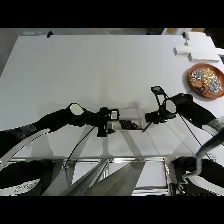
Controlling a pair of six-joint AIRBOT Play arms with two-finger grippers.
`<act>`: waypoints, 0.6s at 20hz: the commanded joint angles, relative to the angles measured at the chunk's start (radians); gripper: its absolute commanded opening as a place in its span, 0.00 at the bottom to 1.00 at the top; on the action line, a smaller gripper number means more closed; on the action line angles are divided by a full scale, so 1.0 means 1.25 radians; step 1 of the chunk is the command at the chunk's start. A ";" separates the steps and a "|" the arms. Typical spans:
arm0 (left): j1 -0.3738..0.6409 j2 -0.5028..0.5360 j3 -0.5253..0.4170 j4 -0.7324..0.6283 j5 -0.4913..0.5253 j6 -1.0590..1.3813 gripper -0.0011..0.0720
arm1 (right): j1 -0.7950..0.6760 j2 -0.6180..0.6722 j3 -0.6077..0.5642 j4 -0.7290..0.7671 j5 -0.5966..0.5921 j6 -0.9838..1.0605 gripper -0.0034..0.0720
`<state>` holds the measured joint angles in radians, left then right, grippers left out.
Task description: Fold the box and place the chain.
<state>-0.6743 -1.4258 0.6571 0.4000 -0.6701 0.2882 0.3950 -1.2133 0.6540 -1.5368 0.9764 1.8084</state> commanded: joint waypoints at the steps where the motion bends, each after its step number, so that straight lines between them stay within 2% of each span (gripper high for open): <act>1: 0.000 0.000 0.000 0.000 0.000 0.000 0.39 | 0.000 -0.004 -0.001 -0.002 -0.009 0.001 0.18; 6: 0.000 0.000 0.000 0.000 0.000 0.000 0.39 | 0.001 -0.001 -0.001 0.025 0.007 0.001 0.22; 8: 0.000 0.000 0.000 0.000 0.000 0.000 0.39 | 0.012 -0.001 -0.001 0.027 0.007 0.001 0.31; 12: 0.000 0.000 0.000 0.000 0.000 0.000 0.39 | 0.030 0.000 -0.001 0.034 -0.020 0.001 0.31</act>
<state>-0.6743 -1.4258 0.6571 0.4000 -0.6704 0.2882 0.4210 -1.2148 0.6533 -1.5116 0.9722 1.8091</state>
